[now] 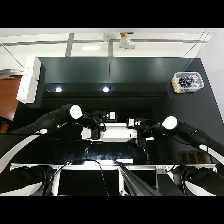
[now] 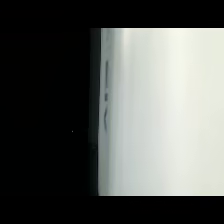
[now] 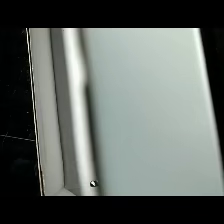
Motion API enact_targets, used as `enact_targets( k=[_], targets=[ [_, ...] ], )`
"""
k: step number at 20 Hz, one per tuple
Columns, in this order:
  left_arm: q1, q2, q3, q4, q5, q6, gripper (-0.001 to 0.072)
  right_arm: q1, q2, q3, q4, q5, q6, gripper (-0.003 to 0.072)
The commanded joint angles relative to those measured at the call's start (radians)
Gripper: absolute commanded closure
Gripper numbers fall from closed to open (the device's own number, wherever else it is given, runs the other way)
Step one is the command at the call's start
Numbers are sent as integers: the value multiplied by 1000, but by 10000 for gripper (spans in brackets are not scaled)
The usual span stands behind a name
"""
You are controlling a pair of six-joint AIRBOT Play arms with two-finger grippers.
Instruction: Fold the box and place the chain.
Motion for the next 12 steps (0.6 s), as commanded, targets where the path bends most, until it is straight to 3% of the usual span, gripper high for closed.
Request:
enact_targets(
  k=[1,2,3,6,7,9,12],
  targets=[
    [1,2,2,1,0,0,674,1,-1,0,-2,1,1,353],
    [1,5,4,8,0,0,641,1,-1,0,-2,1,1,354],
    [1,8,10,17,1,0,533,1,-1,0,-2,1,1,353],
    [1,8,38,28,-5,-1,384,1,-1,0,-2,1,1,354],
    [1,9,51,28,-6,-5,207,1,-1,0,-2,1,1,354],
    [2,11,80,59,-9,-89,18,1,-1,0,-2,1,1,353],
    [26,46,106,183,-58,-241,7,1,-1,0,-2,0,1,353]
  ],
)
